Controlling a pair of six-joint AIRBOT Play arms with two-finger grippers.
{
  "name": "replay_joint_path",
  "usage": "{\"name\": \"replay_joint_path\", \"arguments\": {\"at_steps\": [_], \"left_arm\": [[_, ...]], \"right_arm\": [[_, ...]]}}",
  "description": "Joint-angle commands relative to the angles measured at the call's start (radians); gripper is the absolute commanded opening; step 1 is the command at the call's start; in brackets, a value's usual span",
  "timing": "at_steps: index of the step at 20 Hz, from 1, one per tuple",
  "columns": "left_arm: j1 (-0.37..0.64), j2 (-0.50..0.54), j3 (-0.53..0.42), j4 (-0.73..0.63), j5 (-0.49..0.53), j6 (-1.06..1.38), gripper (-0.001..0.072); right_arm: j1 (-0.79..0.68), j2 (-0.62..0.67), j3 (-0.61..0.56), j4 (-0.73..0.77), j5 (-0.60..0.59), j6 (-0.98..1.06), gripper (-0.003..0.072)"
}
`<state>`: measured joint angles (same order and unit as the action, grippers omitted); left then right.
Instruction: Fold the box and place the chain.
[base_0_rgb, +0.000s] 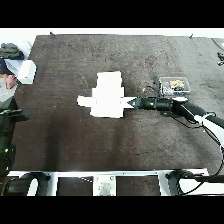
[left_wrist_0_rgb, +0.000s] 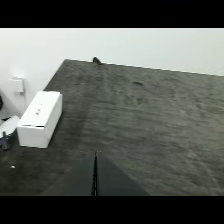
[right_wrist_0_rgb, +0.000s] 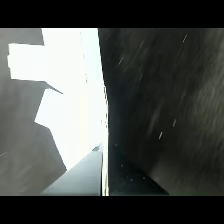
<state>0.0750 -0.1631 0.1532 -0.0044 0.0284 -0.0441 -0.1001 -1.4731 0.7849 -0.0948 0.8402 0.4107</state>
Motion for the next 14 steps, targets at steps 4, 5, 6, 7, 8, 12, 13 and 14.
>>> {"name": "replay_joint_path", "arguments": {"at_steps": [4, 5, 6, 7, 8, 12, 13, 14], "left_arm": [[0.000, -0.009, 0.010, 0.000, -0.315, 0.134, 0.0416], [-0.001, -0.024, 0.024, 0.000, -0.337, 0.132, 0.0426], [0.000, -0.048, 0.044, 0.001, -0.352, 0.132, 0.0428], [-0.001, -0.082, 0.066, 0.001, -0.367, 0.133, 0.0443], [0.000, -0.127, 0.092, 0.001, -0.398, 0.132, 0.0445], [-0.001, -0.431, 0.246, 0.001, -0.551, 0.132, 0.0445], [-0.001, -0.511, 0.291, 0.001, -0.597, 0.132, 0.0445], [-0.002, -0.598, 0.345, 0.004, -0.646, 0.133, 0.0445]], "right_arm": [[0.077, -0.016, 0.082, -0.053, -0.219, -0.008, -0.0014], [0.080, -0.039, 0.099, -0.067, -0.208, -0.008, -0.0014], [0.081, -0.067, 0.115, -0.065, -0.193, -0.007, -0.0014], [0.083, -0.087, 0.126, -0.066, -0.174, -0.008, -0.0014], [0.084, -0.101, 0.129, -0.066, -0.163, -0.014, -0.0014], [0.084, -0.111, 0.129, -0.065, -0.166, -0.027, -0.0014], [0.084, -0.111, 0.129, -0.066, -0.166, -0.035, -0.0014], [0.084, -0.111, 0.129, -0.066, -0.165, -0.038, -0.0014]]}}
